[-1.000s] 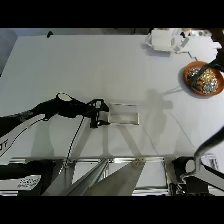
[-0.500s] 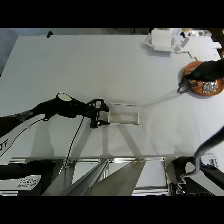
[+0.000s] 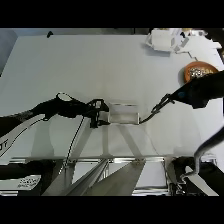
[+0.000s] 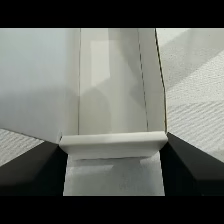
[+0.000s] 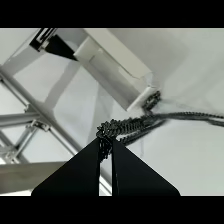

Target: Fold the box and place the chain.

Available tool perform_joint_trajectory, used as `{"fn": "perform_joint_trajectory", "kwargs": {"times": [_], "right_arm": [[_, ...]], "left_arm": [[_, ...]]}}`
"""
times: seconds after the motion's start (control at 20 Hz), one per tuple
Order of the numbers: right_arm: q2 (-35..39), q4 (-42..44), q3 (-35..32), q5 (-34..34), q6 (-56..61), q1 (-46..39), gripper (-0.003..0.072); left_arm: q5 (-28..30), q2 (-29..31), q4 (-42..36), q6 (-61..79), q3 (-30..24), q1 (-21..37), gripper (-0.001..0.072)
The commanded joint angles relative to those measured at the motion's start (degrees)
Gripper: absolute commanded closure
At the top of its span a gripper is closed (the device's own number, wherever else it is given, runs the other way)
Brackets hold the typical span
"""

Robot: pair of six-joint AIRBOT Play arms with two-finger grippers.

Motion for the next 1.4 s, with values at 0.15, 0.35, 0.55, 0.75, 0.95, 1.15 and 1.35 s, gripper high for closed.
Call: {"fn": "perform_joint_trajectory", "kwargs": {"times": [0.15, 0.35, 0.55, 0.75, 0.95, 1.15, 1.35], "right_arm": [[2.3, 0.0, -8.5, -4.6, 0.0, 5.9, 0.0667], [2.3, 0.2, -15.0, -11.5, -0.1, 6.7, 0.0667], [2.3, 1.7, -22.4, -19.5, -3.3, 6.7, 0.0667], [1.2, 5.5, -28.3, -28.8, -8.7, 12.4, 0.0667], [-4.9, 0.2, -28.4, -35.6, -8.2, 20.6, 0.0667], [-11.3, -2.8, -28.4, -37.0, -4.6, 21.7, 0.0667], [-14.3, -2.9, -28.4, -36.9, -4.0, 21.7, 0.0664]], "left_arm": [[0.0, 0.0, 0.0, 0.0, 0.0, 0.0, 0.0691], [0.0, 0.0, 0.0, 0.0, 0.0, 0.0, 0.0691], [0.0, 0.0, 0.0, 0.0, 0.0, 0.0, 0.0691], [0.0, 0.0, 0.0, 0.0, 0.0, 0.0, 0.0691], [0.0, 0.0, 0.0, 0.0, 0.0, 0.0, 0.0691], [0.0, 0.0, 0.0, 0.0, 0.0, 0.0, 0.0691], [0.0, 0.0, 0.0, 0.0, 0.0, 0.0, 0.0691]]}}
